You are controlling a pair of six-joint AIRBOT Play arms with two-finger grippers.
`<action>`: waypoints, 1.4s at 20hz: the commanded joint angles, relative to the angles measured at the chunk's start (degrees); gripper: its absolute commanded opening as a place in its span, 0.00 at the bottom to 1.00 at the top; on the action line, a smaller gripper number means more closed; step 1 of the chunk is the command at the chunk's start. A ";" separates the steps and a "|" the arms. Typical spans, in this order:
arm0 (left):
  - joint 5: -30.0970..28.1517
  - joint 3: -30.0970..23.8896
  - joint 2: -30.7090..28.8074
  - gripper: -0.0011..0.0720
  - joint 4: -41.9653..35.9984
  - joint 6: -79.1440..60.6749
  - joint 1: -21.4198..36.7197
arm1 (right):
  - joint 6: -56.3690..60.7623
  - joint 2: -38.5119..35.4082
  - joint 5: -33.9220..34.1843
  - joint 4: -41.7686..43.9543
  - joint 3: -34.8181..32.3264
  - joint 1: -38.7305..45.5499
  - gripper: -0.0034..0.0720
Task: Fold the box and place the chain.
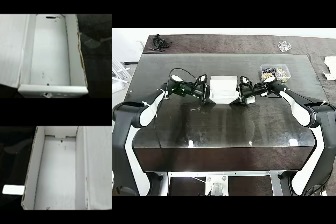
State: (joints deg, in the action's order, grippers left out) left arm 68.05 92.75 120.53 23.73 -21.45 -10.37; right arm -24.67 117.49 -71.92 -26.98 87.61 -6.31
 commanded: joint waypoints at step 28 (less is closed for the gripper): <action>-0.11 0.04 -0.02 0.89 -0.22 -0.02 0.04 | 9.29 -5.62 -1.20 -10.58 0.24 6.38 1.00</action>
State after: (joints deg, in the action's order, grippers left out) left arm 67.53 92.77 120.53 23.35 -21.43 -10.33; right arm -17.02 113.58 -72.47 -35.20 87.81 -2.15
